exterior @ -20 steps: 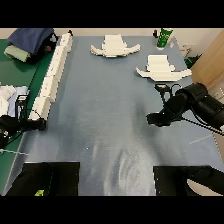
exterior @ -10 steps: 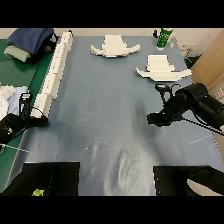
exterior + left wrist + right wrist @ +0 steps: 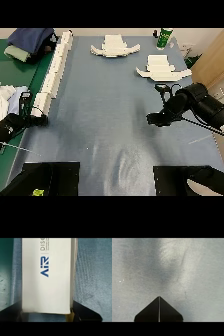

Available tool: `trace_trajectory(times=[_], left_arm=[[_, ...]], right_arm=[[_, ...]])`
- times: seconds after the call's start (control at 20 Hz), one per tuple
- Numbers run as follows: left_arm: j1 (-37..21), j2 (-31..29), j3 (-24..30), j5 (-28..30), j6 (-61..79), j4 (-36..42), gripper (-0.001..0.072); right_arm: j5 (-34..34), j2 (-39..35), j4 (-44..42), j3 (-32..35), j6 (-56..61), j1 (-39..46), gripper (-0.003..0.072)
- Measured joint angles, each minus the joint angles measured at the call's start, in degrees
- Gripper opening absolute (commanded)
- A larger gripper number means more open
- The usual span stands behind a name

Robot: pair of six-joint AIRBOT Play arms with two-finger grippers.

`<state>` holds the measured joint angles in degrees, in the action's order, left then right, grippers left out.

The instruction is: Fold the box.

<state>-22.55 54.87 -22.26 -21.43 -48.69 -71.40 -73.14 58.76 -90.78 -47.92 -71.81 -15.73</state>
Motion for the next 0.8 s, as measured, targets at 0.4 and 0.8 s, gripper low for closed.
trace_trajectory(times=[0.4,0.8], left_arm=[[0.11,-0.02,-0.13,-0.02,-0.79,-0.35,0.07],[0.0,-7.04,-4.26,-18.71,-0.79,-5.73,0.07]], right_arm=[[0.0,0.0,0.0,0.0,0.0,0.0,0.0005],[0.0,-0.02,0.0,0.0,-0.02,0.0,0.0005]])
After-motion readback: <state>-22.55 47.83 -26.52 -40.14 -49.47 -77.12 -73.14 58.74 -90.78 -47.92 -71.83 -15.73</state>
